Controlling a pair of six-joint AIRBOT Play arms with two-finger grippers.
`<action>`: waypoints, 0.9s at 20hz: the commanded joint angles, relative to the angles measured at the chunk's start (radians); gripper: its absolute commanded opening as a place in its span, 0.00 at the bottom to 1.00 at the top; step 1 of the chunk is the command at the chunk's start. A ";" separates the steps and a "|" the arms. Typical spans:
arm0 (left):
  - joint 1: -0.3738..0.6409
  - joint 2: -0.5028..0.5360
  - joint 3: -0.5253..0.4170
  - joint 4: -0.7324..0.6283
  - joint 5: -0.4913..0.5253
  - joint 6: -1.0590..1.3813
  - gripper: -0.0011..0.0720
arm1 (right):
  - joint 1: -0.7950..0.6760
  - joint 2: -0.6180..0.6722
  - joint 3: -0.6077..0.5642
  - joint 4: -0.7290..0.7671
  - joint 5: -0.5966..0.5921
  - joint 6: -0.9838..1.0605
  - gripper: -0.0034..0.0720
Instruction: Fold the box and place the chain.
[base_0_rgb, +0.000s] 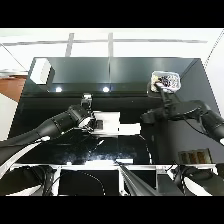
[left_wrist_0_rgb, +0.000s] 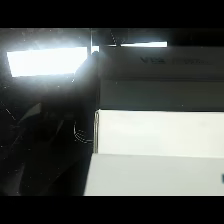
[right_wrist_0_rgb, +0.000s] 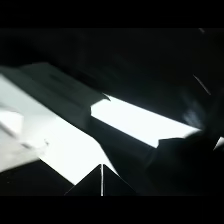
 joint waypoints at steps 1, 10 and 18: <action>0.000 -0.001 0.000 0.001 0.000 0.000 0.05 | -0.119 0.012 -0.078 -0.003 -0.126 0.253 0.07; 0.000 -0.001 0.000 -0.010 0.000 0.000 0.05 | 0.179 -0.187 -0.129 0.185 0.166 0.319 0.07; 0.000 0.000 0.000 -0.018 0.000 0.000 0.05 | 0.243 -0.214 0.046 0.143 0.063 0.257 0.55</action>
